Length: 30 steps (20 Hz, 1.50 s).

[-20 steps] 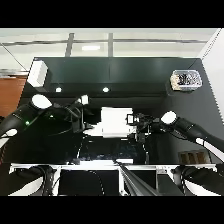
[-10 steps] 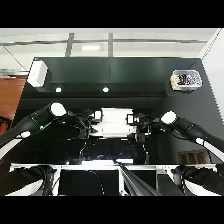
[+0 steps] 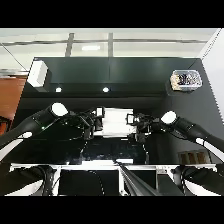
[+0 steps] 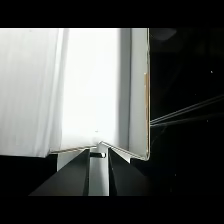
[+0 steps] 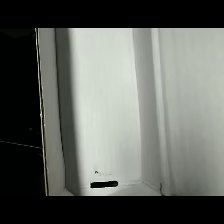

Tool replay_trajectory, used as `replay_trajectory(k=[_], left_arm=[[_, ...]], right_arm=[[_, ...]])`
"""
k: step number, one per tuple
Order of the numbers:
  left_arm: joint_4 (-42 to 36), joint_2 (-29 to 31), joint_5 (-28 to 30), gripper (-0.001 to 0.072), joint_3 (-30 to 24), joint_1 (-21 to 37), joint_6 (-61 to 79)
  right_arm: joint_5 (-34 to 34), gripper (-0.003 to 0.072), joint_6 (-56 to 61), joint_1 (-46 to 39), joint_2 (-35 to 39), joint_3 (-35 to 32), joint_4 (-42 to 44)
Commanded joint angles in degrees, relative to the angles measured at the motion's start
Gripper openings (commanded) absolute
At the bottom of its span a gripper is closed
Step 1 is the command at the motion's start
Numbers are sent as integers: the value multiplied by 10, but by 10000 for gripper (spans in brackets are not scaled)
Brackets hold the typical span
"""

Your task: Fold the box and place the chain.

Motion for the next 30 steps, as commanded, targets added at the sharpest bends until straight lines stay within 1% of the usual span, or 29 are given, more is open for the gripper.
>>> replay_trajectory(k=[1,3,6,7,8,9,10,11,12,13,14,15,16,17,18,21,23,25,26,27,28,30], left_arm=[[-63,-14,11,146,0,-3,17],[-105,-32,13,146,0,-2,34],[-99,-44,7,128,0,-2,33],[-99,-45,6,81,0,-2,33],[-99,-45,7,83,0,-2,33],[-97,-45,7,135,0,-2,33],[-97,-45,9,329,0,-2,34],[-97,-45,8,423,0,-2,33],[-88,-45,7,377,0,-2,34],[-75,-45,6,247,0,-2,34],[-66,-45,6,284,0,-2,33],[-65,-45,6,417,0,-2,33],[-63,-44,6,375,1,-2,31],[-49,-42,3,164,5,-2,28],[-19,-36,-4,24,13,-1,9],[76,8,-23,23,36,26,-143],[159,56,-50,23,44,56,-204],[217,108,-60,23,44,93,-276],[236,128,-56,23,44,116,-349],[249,140,-51,23,42,144,-459],[252,142,-53,23,37,175,-561],[240,132,-54,23,3,231,-739]], right_arm=[[0,7,0,0,0,0,0],[0,7,0,0,0,0,0],[0,7,0,0,0,0,0],[0,7,0,0,0,0,0],[0,7,0,0,0,0,0],[0,7,0,0,0,0,0],[0,7,0,0,0,0,0],[0,7,0,0,0,0,0],[0,7,0,0,0,0,0],[0,14,0,0,0,0,0],[0,14,0,0,0,0,0],[0,14,0,0,0,0,0],[0,14,0,0,0,0,0],[0,14,0,0,0,0,0],[0,13,0,0,0,0,0],[0,14,0,0,0,0,0],[0,14,0,0,0,0,0],[0,14,0,0,0,0,0],[0,14,0,0,0,0,0],[0,14,0,0,0,0,0],[0,14,0,0,0,0,0],[0,14,0,0,0,0,0]])
